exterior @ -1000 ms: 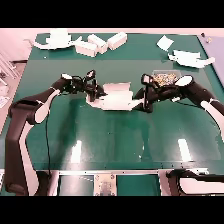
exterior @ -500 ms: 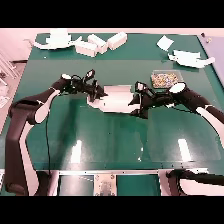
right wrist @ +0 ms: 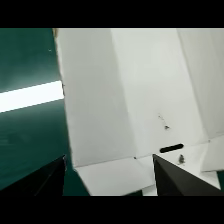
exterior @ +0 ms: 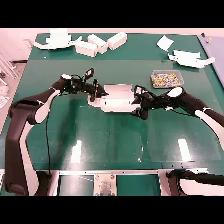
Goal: Fold the box and place the chain.
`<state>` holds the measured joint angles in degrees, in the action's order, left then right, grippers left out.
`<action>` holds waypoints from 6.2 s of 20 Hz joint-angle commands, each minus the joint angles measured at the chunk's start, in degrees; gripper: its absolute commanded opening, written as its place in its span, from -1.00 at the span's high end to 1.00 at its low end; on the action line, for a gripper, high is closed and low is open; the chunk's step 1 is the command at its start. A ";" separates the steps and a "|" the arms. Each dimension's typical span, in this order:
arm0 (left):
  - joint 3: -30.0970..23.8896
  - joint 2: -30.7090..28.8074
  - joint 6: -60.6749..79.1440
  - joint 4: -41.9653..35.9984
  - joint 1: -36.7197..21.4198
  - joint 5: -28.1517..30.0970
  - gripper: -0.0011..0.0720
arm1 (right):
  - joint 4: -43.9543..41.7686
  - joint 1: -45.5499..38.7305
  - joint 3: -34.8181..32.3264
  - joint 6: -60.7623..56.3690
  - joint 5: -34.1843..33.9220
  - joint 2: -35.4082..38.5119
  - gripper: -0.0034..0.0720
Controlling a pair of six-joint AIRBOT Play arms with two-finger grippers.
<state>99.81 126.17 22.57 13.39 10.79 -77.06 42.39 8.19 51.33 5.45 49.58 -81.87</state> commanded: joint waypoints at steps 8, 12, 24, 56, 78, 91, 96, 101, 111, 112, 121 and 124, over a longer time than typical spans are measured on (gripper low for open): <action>0.07 -0.04 -0.24 -0.09 -0.02 -1.60 0.91 | -10.64 -0.09 -0.31 10.58 -9.62 -0.13 -0.78; 0.07 -0.04 -0.17 -0.24 -0.02 -1.55 0.91 | -10.93 -0.13 -0.20 14.47 -9.53 -0.13 -0.90; 0.07 -0.04 -0.17 -0.37 -0.02 -1.44 0.91 | -10.71 -1.11 2.49 16.31 -9.27 -0.11 -1.00; 0.07 -0.04 -0.15 -0.39 -0.02 -1.40 0.91 | -10.78 -4.50 18.93 24.22 10.25 -17.68 -1.00; 0.07 -0.04 -0.15 -0.50 -0.02 -1.40 0.91 | -13.53 -6.01 20.94 25.79 16.98 -23.04 -1.00; 0.07 -0.04 -0.15 -0.55 -0.02 -1.40 0.91 | -13.84 -6.25 21.53 26.53 20.61 -25.35 -1.00; 0.07 -0.04 -0.15 -0.55 -0.02 -1.40 0.91 | -13.68 -6.43 22.08 26.75 20.63 -25.38 -0.97; 0.07 -0.04 -0.15 -0.55 -0.02 -1.40 0.91 | -12.96 -6.36 22.45 26.69 20.90 -25.90 -0.95; 0.07 -0.04 -0.15 -0.55 -0.02 -1.40 0.91 | -13.86 -6.38 23.58 26.53 21.66 -26.62 -0.94; 0.07 -0.04 -0.15 -0.55 -0.02 -1.40 0.91 | -13.90 -6.38 23.61 26.53 21.68 -26.62 -0.94; 0.07 -0.04 -0.15 -0.55 -0.02 -1.40 0.91 | -13.88 -6.38 23.58 26.10 22.10 -26.64 -0.75; 0.07 -0.04 -0.15 -0.55 -0.02 -1.40 0.91 | -13.88 -6.38 23.58 26.08 22.10 -26.64 -0.67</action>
<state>99.81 126.17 22.41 12.84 10.74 -78.48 28.56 1.76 74.87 31.57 71.61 -108.47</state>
